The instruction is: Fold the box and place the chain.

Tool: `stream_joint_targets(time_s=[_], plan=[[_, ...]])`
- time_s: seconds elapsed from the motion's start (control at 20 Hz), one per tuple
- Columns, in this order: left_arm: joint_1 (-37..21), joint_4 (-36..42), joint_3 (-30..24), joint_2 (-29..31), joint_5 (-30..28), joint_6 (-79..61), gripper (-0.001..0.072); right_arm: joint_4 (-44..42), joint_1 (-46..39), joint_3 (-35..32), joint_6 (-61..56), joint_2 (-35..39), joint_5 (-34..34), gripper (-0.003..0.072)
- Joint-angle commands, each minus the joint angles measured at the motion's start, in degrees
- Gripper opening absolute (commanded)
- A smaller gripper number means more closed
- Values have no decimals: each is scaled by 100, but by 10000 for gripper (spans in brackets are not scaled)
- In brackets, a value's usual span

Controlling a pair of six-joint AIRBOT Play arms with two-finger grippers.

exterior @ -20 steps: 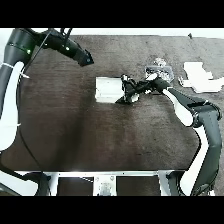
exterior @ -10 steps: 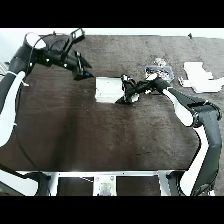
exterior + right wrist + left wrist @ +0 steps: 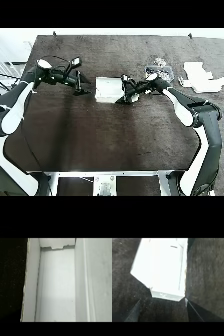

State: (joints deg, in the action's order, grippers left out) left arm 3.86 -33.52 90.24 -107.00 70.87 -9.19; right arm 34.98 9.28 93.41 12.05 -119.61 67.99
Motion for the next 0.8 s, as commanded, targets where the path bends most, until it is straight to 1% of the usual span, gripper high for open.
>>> stream_joint_targets(time_s=[0.0, 0.05, 0.1, 0.35, 0.45, 0.6, 0.75], plan=[[-20, 39, -28, -199, -59, -809, 646, 0, 7, -2, -2, 2, 2, 506], [-20, 31, -31, -247, -94, -892, 652, 0, 7, -2, 0, 2, 2, 505], [-20, 83, -28, -297, -118, -909, 720, 0, 7, -2, 0, 2, 2, 505], [-2, 295, -24, -632, -140, -1235, 720, 0, 7, -2, -2, 2, 2, 506], [-2, 330, -24, -708, -109, -1246, 720, 0, 7, -2, 0, 2, 2, 506], [28, 592, -24, -765, -72, -1423, 720, 0, 7, -2, -2, 2, 2, 505], [267, 568, -24, -765, -212, -1493, 720, 0, 7, -2, 0, 2, 2, 505]])
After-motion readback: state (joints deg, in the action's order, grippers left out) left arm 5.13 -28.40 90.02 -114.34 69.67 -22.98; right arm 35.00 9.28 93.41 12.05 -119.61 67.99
